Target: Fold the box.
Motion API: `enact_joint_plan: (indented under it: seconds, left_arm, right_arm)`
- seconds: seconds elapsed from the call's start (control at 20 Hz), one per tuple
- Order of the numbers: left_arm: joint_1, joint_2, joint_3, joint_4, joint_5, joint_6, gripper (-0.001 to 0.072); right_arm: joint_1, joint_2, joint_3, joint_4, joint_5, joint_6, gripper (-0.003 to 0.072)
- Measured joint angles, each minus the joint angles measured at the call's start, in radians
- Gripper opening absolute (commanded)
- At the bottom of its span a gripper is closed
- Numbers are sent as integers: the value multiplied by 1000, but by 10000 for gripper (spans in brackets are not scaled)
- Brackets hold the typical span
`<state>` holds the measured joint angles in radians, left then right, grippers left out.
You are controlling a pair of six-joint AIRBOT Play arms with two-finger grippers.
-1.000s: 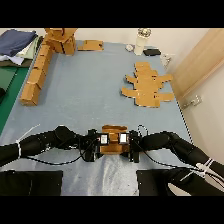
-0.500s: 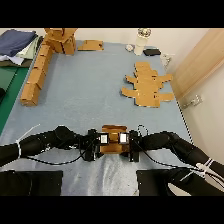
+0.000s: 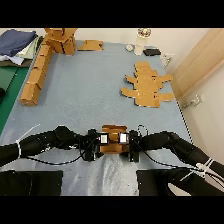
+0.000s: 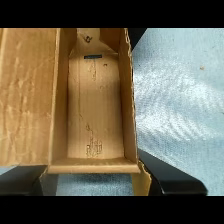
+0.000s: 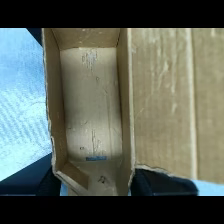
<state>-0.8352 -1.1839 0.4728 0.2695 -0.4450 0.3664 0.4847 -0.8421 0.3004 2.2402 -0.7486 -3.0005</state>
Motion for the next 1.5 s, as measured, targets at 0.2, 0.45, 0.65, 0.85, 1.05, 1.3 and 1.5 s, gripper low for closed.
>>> enact_joint_plan:
  seconds: [0.2,0.45,0.65,0.85,1.05,1.3,1.5]
  left_arm:
    - [0,0,0,-1,1,0,599]
    - [0,0,0,0,0,0,599]
    - [0,0,0,0,0,0,599]
    - [0,0,0,0,0,0,599]
    - [0,0,0,0,0,0,599]
    - [0,0,0,0,0,0,599]
    - [0,0,0,0,0,0,599]
  right_arm:
    - [0,0,0,0,-12,0,720]
    - [0,1,10,0,-18,0,720]
    - [0,2,26,-13,-48,18,720]
    - [1,2,60,-88,-81,122,720]
    - [1,3,99,-216,-126,250,720]
    - [1,63,137,-342,-183,372,719]
    - [1,152,149,-367,-233,485,717]
